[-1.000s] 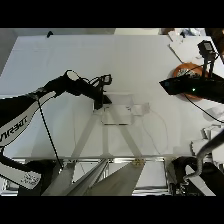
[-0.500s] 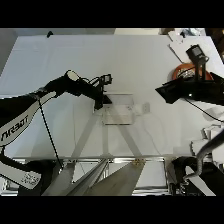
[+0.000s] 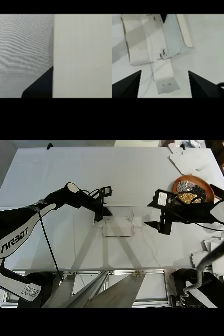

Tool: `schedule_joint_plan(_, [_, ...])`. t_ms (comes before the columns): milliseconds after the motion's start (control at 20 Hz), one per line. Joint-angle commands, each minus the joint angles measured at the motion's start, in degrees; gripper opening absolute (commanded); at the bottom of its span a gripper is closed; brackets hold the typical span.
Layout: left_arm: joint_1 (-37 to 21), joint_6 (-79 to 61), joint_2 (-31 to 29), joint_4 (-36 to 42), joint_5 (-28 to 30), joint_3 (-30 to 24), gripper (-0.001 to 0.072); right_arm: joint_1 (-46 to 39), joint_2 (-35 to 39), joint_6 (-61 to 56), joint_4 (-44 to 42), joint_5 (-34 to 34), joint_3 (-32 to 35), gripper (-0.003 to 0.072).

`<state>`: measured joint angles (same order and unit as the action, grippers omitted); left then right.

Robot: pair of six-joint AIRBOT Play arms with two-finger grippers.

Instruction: Fold the box and place the chain.

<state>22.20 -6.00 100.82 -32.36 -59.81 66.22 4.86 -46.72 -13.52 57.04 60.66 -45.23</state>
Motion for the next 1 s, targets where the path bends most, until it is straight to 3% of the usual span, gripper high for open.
schedule_joint_plan(0, [0.02,0.0,0.04,-0.02,0.0,0.0,0.0013,1.25,-0.04,3.91,1.92,0.55,0.09,0.0664])
schedule_joint_plan(350, [0.04,0.0,0.04,-0.02,0.0,-0.02,0.0013,1.25,-2.51,4.0,1.05,1.31,1.33,0.0664])
schedule_joint_plan(500, [0.02,0.0,0.04,-0.02,0.0,-0.02,0.0013,1.07,-4.94,8.74,-4.15,-3.34,6.05,0.0681])
schedule_joint_plan(700, [0.02,0.0,0.07,-0.02,0.0,-0.02,0.0013,1.07,-5.81,29.35,-12.87,-13.46,14.53,0.0693])
schedule_joint_plan(800, [0.04,0.0,0.07,-0.02,-0.02,-0.02,0.0013,1.07,-7.5,32.65,-14.93,-13.88,16.46,0.0693])
schedule_joint_plan(950, [0.04,0.0,0.07,-0.02,0.0,-0.02,0.0013,1.07,-12.96,35.69,-15.69,-19.82,17.57,0.0694])
